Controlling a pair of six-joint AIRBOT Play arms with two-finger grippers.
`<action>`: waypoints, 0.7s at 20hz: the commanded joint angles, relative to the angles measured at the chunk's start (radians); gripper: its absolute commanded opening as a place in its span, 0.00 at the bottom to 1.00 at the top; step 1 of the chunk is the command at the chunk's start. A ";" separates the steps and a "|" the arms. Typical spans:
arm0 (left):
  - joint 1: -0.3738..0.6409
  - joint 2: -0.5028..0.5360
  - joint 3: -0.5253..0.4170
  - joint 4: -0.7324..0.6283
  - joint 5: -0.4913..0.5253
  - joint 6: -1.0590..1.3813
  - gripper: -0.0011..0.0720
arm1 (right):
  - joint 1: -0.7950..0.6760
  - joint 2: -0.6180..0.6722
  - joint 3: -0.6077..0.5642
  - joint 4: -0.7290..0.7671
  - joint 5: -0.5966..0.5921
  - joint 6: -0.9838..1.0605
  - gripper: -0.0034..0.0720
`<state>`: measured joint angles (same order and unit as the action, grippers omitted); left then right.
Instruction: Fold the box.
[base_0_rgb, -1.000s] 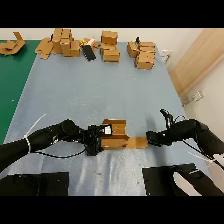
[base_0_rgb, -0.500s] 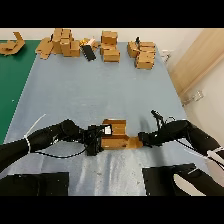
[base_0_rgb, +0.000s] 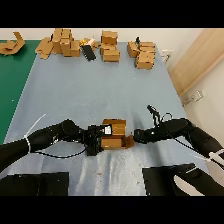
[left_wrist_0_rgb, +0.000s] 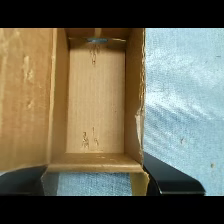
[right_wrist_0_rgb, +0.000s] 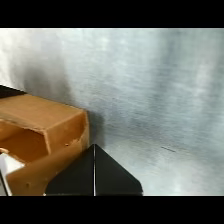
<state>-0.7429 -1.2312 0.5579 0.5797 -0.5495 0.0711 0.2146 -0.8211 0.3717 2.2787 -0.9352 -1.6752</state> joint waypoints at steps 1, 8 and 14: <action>0.001 0.001 0.000 0.000 0.000 0.000 0.65 | 0.006 0.018 0.007 0.015 0.002 -0.001 0.14; 0.001 0.001 0.000 0.000 0.000 0.000 0.65 | 0.006 0.018 0.009 0.061 -0.009 -0.001 0.66; 0.001 0.001 0.000 0.000 0.000 0.000 0.65 | 0.067 0.018 0.013 0.080 0.021 0.000 0.67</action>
<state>-0.7429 -1.2308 0.5579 0.5797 -0.5499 0.0711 0.2592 -0.8036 0.3817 2.3390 -0.9314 -1.6760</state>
